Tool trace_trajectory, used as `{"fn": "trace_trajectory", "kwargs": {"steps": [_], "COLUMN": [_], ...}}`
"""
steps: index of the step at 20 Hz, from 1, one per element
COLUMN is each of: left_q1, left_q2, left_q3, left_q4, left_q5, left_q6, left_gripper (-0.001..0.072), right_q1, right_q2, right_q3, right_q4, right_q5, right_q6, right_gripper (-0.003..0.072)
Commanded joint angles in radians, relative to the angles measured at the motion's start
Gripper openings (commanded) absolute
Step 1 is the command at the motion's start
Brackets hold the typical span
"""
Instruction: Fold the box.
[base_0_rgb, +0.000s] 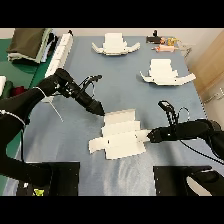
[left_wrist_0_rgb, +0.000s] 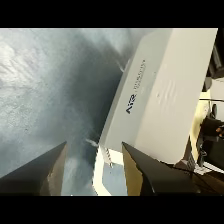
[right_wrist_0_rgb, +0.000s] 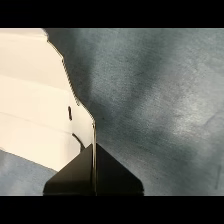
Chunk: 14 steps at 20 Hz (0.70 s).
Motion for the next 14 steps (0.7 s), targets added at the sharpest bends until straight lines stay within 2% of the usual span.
{"fn": "trace_trajectory", "kwargs": {"steps": [1, 8, 11, 14], "left_q1": [0.006, 0.141, 0.1, 0.031], "left_q2": [-0.001, 0.021, 0.032, 0.032], "left_q3": [0.002, 0.018, -0.023, -0.07], "left_q4": [0.002, 0.011, 0.011, 0.009], "left_q5": [-0.023, -0.111, -0.1, -0.008], "left_q6": [0.032, 0.047, 0.086, 0.12], "left_gripper": [0.052, 0.052, 0.052, 0.0521], "right_q1": [0.0, 0.0, 0.0, 0.0], "right_q2": [0.0, 0.0, 0.0, 0.0], "right_q3": [0.0, 0.0, 0.0, 0.0], "right_q4": [0.001, 0.001, 0.001, 0.001], "right_q5": [-0.005, -0.002, -0.003, -0.003], "right_q6": [0.0, 0.001, 0.001, 0.001], "right_gripper": [0.0002, 0.0002, 0.0002, 0.0002]}}
